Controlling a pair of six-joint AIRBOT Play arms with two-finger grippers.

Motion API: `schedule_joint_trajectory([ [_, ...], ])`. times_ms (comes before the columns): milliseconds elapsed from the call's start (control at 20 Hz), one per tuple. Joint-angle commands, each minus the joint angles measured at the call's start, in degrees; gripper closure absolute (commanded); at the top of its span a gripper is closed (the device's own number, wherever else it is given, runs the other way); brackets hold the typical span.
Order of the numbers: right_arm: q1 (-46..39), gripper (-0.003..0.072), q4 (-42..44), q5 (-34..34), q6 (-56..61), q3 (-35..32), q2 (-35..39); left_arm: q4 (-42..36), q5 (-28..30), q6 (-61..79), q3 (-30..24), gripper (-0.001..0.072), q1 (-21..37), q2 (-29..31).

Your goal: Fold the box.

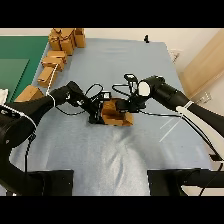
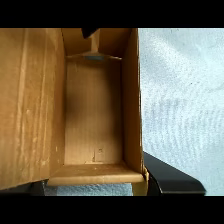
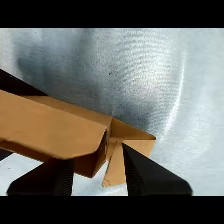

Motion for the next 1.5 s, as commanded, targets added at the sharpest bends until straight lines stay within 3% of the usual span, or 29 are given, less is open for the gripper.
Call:
schedule_joint_trajectory([
  [0,-0.02,0.0219,-1.64,-3.3,-0.15,-0.2,4.17,0.11,-0.31,-0.33,0.0,0.0294,0.04,0.02],
  [150,-2.1,0.022,-3.3,-1.55,-0.02,-1.6,11.85,0.11,-0.24,-0.39,0.0,0.0294,0.07,0.02],
  [250,-5.38,0.0239,-3.28,0.59,0.76,-7.1,17.88,0.09,-0.26,-0.39,0.0,0.0294,0.07,0.02],
  [400,-13.66,0.0577,1.55,-1.73,1.46,-24.22,28.87,0.09,-0.24,-0.39,0.0,0.0294,0.07,0.04],
  [450,-17.55,0.0677,6.97,-4.48,-0.98,-30.97,31.87,0.11,-0.24,-0.39,0.0,0.0294,0.07,0.02],
  [550,-25.16,0.0681,25.55,-9.6,-15.1,-41.03,33.38,0.11,-0.24,-0.39,0.0,0.0294,0.07,0.02],
  [650,-32.02,0.0681,49.33,-11.3,-37.33,-45.64,30.01,0.11,-0.26,-0.39,0.0,0.0294,0.04,0.04],
  [750,-36.37,0.0681,60.06,-9.07,-48.48,-45.55,23.45,0.09,-0.26,-0.39,0.0,0.0294,0.02,0.02],
  [1050,-36.79,0.0681,61.33,-8.98,-55.54,-37.94,6.6,0.09,-0.26,-0.39,0.0,0.0294,0.04,0.04],
  [1450,-33.62,0.0681,61.9,-7.23,-55.69,-35.43,2.51,0.07,-0.28,-0.42,0.0,0.0294,0.02,0.04],
])
